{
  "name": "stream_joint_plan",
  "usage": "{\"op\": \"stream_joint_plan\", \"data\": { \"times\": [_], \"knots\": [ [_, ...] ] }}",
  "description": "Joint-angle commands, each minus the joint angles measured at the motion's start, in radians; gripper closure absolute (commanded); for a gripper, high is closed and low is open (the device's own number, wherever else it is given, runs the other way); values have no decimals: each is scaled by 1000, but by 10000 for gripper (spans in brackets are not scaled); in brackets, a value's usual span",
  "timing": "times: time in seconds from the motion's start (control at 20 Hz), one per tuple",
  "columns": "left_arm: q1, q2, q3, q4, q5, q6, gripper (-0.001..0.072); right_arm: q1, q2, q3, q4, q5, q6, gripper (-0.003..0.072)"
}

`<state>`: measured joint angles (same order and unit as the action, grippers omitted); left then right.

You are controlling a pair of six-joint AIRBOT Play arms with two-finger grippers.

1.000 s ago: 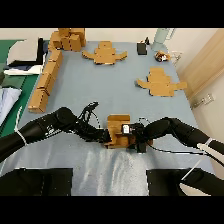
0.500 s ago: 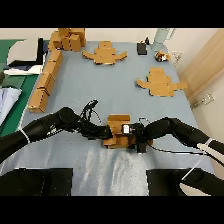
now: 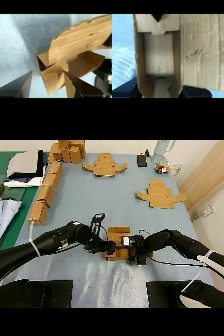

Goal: Fold the box.

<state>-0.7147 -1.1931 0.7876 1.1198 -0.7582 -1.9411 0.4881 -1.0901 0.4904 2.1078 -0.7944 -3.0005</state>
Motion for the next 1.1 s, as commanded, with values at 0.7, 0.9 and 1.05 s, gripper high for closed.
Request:
{"op": "stream_joint_plan", "data": {
  "times": [0.7, 0.9, 1.05],
  "knots": [
    [-150, -222, 246, 298, -177, -335, 376, 0, 0, 1, 0, 0, 0, 289],
    [-152, -222, 246, 294, -163, -330, 694, 0, 0, 1, 0, 0, 0, 289],
    [-152, -222, 246, 293, -172, -335, 694, 0, 0, 1, 0, 0, 0, 289]
  ]
}}
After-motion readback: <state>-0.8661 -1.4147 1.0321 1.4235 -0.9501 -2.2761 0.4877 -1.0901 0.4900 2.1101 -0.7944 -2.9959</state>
